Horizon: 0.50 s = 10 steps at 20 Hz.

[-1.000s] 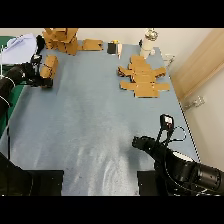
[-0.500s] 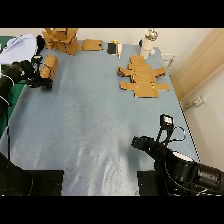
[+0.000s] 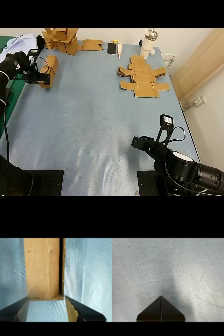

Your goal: Fold the box.

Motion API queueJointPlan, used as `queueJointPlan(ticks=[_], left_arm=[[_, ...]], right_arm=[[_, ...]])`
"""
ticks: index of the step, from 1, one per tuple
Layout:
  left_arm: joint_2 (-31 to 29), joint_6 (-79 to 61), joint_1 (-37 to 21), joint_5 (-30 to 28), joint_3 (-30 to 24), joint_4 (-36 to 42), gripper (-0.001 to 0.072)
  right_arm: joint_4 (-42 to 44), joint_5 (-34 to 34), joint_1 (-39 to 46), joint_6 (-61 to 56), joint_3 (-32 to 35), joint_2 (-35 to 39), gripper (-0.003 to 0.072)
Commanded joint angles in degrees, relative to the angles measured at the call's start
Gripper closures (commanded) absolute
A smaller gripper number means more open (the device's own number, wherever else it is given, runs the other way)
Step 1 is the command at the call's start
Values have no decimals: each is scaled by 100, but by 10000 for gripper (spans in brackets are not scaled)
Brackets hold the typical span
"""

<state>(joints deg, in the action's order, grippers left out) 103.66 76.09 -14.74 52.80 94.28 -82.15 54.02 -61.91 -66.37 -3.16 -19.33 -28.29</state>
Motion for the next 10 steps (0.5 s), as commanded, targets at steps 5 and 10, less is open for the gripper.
queueJointPlan(ticks=[5, 10], left_arm=[[-24, -26, 0, 1593, 79, -190, 482], [-57, 2, 11, 2461, 35, -105, 699]], right_arm=[[0, 105, 0, 2, 0, 4, 683], [118, 258, 0, 39, 0, 4, 683]])
